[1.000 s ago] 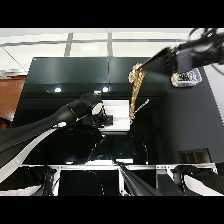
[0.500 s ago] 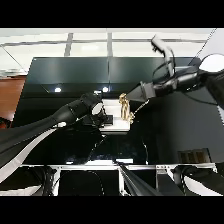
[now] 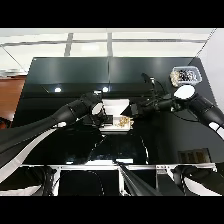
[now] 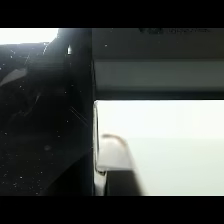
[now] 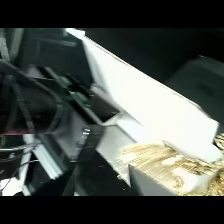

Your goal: Fold the box and place the chain.

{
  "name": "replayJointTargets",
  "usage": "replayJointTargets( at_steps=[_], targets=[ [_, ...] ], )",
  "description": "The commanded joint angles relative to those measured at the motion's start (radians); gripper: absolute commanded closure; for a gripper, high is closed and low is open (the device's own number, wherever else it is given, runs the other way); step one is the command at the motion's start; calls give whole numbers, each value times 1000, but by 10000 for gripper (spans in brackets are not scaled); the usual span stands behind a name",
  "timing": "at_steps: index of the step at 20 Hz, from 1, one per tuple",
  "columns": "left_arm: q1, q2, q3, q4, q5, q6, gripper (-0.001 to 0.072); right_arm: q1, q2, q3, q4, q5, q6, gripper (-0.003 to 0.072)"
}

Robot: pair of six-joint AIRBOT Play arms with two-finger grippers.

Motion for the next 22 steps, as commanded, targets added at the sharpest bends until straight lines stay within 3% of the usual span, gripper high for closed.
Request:
replayJointTargets(
  at_steps=[1,4,5,6,7,11,13,15,20,22],
  targets=[
    [0,1,1,0,0,0,679,-70,8,-11,-36,49,-16,311],
    [0,1,1,0,-5,0,679,-211,59,-41,-115,161,-45,307],
    [0,1,1,0,-11,0,679,-217,80,-80,-163,130,-62,305],
    [0,1,1,0,-11,0,679,-209,97,-134,-178,73,-105,184],
    [0,1,1,0,-11,0,679,-194,97,-176,-172,21,-171,-26],
    [0,1,1,0,-10,0,679,-96,94,-292,-181,-333,-669,-26],
    [0,1,1,0,-10,0,679,-51,91,-303,-181,-399,-1009,-19],
    [0,1,1,0,-11,0,679,-32,78,-295,-167,-388,-1287,-19],
    [0,1,1,-4,-10,0,679,-44,-16,-233,3,-320,-1427,-19],
    [0,1,1,-3,-8,0,679,-29,-52,-220,8,-303,-1447,-19]
  ],
)
